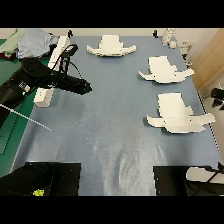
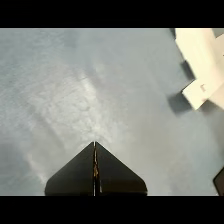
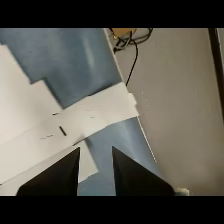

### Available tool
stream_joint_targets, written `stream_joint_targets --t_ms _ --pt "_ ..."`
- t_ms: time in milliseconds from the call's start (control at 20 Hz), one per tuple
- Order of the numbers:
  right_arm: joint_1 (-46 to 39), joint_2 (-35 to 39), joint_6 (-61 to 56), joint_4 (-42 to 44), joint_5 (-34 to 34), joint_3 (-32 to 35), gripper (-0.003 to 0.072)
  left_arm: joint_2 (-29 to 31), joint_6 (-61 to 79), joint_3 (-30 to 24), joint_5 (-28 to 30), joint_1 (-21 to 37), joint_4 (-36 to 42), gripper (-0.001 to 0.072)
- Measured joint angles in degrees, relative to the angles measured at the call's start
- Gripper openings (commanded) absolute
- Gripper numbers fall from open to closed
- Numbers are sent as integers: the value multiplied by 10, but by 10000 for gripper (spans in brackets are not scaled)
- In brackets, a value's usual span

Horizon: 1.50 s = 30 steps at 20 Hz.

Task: Fold the box.

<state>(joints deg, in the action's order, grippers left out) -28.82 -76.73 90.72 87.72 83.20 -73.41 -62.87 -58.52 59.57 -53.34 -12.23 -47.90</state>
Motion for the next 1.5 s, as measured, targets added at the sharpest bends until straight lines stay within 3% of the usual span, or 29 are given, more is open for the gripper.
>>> stream_joint_targets --t_ms 300,900,1000,1050,1250,1300,1500 --pt "-167 -114 128 131 36 -31 315 0 -7 0 -18 0 39 12" --pt "-203 -260 264 242 92 -132 294 0 -26 0 -28 0 57 12" --pt "-204 -275 273 253 108 -137 263 0 -28 0 -28 0 57 13" --pt "-205 -282 277 260 118 -138 178 0 -28 0 -28 0 57 12" --pt "-191 -296 289 289 153 -138 121 0 -30 0 -28 0 57 13" --pt "-184 -298 292 291 159 -137 7 0 -30 0 -30 0 57 13" --pt "-141 -301 293 299 186 -136 -2 0 -30 0 -43 0 57 12"
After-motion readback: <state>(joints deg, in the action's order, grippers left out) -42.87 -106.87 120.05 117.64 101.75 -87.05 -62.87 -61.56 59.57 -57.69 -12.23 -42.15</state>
